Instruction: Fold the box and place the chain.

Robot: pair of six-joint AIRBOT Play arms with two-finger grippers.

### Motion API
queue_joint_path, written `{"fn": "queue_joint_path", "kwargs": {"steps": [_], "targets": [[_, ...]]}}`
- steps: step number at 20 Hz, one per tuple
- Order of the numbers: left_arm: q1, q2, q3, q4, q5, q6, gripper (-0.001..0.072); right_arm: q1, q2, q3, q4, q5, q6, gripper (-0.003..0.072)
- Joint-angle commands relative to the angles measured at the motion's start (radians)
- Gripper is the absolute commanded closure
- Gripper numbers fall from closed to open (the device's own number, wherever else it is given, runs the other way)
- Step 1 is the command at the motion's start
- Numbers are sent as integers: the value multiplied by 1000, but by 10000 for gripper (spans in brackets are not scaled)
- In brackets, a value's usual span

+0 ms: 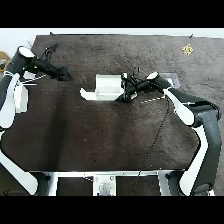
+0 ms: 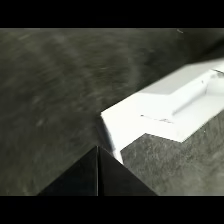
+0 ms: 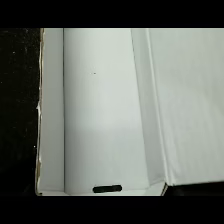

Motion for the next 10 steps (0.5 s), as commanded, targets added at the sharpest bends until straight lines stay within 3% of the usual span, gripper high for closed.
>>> {"fn": "queue_joint_path", "kwargs": {"steps": [1,6,10], "targets": [[25,1,-101,-51,5,-44,699,1,0,0,0,0,0,246],[24,1,-374,-287,147,70,700,1,0,0,0,0,0,246],[-1,0,-430,-307,177,130,701,1,0,0,0,0,0,246]]}}
